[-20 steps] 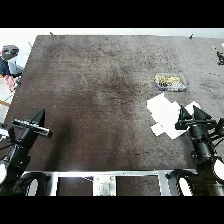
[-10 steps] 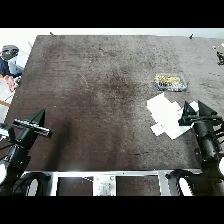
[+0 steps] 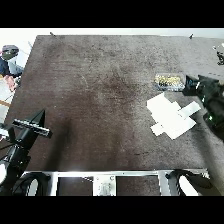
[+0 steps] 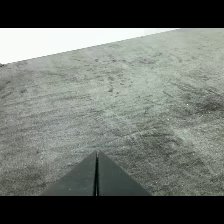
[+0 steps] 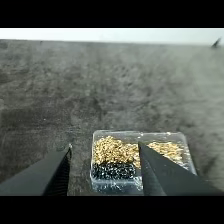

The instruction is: Fold the box and place the chain.

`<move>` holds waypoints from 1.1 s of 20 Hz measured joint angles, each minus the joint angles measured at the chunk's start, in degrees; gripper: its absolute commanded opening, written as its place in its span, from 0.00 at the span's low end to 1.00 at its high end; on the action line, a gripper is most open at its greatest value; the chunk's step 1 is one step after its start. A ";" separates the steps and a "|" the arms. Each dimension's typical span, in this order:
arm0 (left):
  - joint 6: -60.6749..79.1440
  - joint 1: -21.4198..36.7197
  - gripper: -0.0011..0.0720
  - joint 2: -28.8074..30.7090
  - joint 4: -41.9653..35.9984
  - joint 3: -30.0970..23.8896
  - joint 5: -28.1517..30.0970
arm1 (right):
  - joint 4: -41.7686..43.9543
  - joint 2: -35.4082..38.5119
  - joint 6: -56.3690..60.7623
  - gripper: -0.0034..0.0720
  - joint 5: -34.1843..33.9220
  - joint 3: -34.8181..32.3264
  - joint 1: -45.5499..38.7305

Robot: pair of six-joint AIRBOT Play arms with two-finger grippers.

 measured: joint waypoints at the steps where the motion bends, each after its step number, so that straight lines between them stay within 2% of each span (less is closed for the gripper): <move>1: 0.00 0.00 0.03 0.00 0.02 0.00 0.02 | -3.91 -4.07 4.13 0.67 5.57 3.02 -3.87; 6: 0.00 0.00 0.03 0.00 0.02 0.00 0.02 | -30.91 -23.93 22.99 0.67 33.55 22.71 -20.87; 12: 0.00 0.00 0.03 0.00 0.00 0.00 0.00 | -57.13 -45.27 30.23 0.66 59.76 48.06 -27.06; 16: 0.00 0.00 0.03 0.00 0.02 0.00 0.02 | -63.95 -54.51 28.11 0.66 68.59 56.48 -27.67; 22: 0.00 0.00 0.03 0.00 0.02 0.00 0.04 | -65.22 -62.95 23.17 0.66 74.82 59.32 -27.78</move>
